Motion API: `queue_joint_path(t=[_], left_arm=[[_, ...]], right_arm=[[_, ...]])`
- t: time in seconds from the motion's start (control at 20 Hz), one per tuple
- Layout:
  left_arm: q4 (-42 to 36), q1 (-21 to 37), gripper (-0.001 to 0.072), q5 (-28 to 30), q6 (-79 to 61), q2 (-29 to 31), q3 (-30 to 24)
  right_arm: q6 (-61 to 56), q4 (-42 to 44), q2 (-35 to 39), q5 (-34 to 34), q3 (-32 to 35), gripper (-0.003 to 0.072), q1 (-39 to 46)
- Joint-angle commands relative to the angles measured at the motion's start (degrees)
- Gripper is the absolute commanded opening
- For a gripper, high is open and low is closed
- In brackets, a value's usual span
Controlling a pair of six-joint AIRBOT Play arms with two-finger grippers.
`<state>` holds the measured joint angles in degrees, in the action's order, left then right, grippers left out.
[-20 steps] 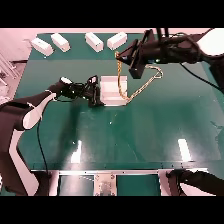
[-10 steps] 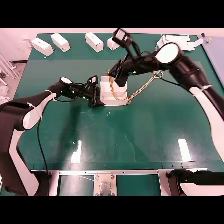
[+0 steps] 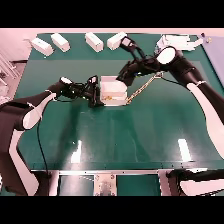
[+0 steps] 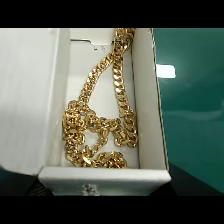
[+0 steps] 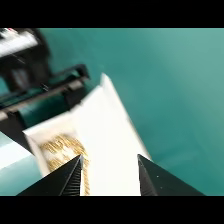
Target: Fold the box and place the chain.
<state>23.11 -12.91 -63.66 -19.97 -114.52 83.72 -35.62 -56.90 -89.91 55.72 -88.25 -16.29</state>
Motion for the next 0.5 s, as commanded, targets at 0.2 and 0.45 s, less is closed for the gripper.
queue_joint_path(t=[0.2, 0.45], left_arm=[[0.00, 0.04, 0.0368, -0.02, 0.00, 0.00, 0.00], [0.00, 0.04, 0.0369, 0.00, 0.00, 0.00, 0.00]], right_arm=[[22.58, -9.11, -0.46, 1.11, 5.33, 0.0423, 15.21], [35.21, -8.50, -4.55, 1.33, 5.75, 0.0425, 17.38]])
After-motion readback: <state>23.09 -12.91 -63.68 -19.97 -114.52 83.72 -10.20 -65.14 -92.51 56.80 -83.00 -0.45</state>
